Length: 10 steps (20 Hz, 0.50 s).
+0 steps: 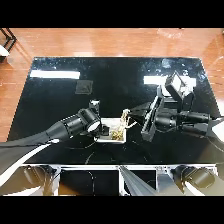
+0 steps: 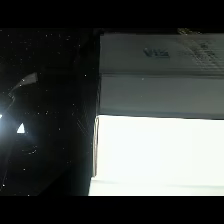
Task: Fold the box and place the chain.
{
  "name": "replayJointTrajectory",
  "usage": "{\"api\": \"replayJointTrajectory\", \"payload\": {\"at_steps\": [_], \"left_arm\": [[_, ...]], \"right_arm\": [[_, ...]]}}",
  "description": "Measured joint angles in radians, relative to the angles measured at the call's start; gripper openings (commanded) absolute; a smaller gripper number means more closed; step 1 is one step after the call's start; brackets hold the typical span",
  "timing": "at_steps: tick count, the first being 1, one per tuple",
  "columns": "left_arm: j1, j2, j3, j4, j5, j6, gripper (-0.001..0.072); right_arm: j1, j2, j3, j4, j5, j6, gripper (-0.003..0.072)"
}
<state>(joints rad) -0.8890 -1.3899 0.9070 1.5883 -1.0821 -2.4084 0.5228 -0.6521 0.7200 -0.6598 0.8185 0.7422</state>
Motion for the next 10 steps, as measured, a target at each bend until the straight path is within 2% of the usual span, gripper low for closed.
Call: {"api": "replayJointTrajectory", "payload": {"at_steps": [10], "left_arm": [[0.000, 0.000, 0.000, 0.000, 0.000, 0.000, 0.0025]], "right_arm": [[0.095, -0.023, 0.054, 0.153, -0.083, 0.007, 0.0022]]}}
